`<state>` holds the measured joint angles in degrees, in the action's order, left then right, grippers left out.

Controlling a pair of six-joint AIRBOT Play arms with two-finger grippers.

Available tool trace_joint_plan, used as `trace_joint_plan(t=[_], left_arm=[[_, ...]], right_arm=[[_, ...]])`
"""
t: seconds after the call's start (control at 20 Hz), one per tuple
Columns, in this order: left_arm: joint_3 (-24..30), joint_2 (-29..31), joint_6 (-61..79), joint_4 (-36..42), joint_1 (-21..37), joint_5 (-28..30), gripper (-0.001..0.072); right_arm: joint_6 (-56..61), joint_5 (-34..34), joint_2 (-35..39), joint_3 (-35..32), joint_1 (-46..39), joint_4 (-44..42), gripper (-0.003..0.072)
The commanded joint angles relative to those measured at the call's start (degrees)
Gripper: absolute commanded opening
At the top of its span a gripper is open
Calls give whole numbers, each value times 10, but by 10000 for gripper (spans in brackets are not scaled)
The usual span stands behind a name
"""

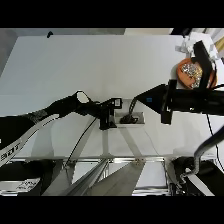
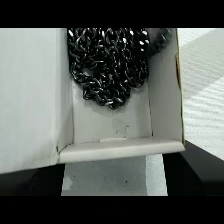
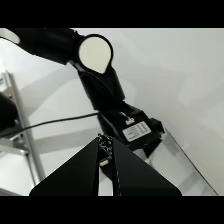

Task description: Fold the box and place the chain.

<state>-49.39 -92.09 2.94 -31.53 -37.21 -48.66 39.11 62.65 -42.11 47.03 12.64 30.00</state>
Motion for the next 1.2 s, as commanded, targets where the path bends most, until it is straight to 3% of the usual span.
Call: trace_joint_plan(t=[0.0,0.65,0.7,0.8,0.9,1.0,1.15], left_arm=[[0,0,0,0,0,13,203],[0,0,0,0,0,13,203],[0,0,0,0,0,13,203],[0,0,0,0,0,13,203],[0,0,0,0,0,13,203],[0,0,0,0,0,13,203],[0,0,0,0,0,13,203]], right_arm=[[-5,-23,-33,0,13,18,12],[1,-11,-149,-3,57,159,14],[1,-11,-160,-3,57,168,25],[1,-10,-175,-3,57,184,131],[0,-12,-174,-2,57,202,139],[0,-12,-170,0,49,207,230],[-2,-10,-166,28,18,206,219]])
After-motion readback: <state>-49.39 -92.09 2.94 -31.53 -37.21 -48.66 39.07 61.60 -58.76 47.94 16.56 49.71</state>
